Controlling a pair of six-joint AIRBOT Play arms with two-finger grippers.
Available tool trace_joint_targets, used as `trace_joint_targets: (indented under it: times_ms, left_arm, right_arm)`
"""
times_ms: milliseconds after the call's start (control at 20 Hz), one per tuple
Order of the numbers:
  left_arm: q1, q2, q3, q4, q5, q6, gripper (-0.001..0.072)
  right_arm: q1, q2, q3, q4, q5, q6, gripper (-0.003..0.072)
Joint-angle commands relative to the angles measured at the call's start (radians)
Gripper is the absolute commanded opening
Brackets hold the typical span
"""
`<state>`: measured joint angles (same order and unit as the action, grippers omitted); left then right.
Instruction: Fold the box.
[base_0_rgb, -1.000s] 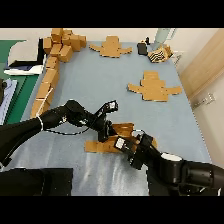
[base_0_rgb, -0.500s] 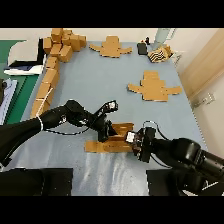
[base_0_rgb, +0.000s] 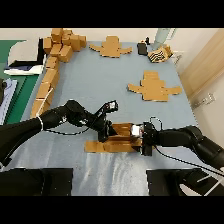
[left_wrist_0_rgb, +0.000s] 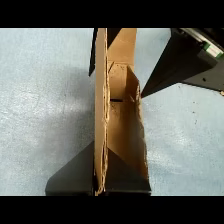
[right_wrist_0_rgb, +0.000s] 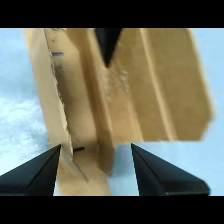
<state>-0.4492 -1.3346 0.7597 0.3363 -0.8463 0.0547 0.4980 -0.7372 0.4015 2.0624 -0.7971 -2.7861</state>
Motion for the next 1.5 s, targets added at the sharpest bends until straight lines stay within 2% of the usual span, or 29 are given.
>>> trace_joint_targets:
  times_ms: [0, 300, 450, 850, 1450]
  left_arm:
    - [0.0, 0.001, 0.001, 0.0, 0.0, 0.0, 0.0014]
    - [0.0, 0.001, 0.001, 0.0, 0.0, 0.0, 0.0014]
    - [0.0, 0.0, 0.001, 0.0, 0.0, 0.0, 0.0014]
    - [0.0, 0.0, 0.001, 0.0, -0.001, 0.0, 0.0014]
    - [0.0, 0.001, 0.001, 0.0, -0.001, 0.0, 0.0014]
  right_arm:
    - [-0.036, -0.074, 0.011, 0.126, -0.051, -0.121, 0.072]
    - [-0.036, -0.224, 0.027, 0.186, -0.043, -0.121, 0.072]
    - [-0.039, -0.227, 0.034, 0.177, -0.023, -0.108, 0.072]
    - [-0.05, -0.227, 0.034, 0.105, -0.062, -0.101, 0.072]
    - [-0.05, -0.23, 0.029, 0.134, -0.049, -0.184, 0.072]
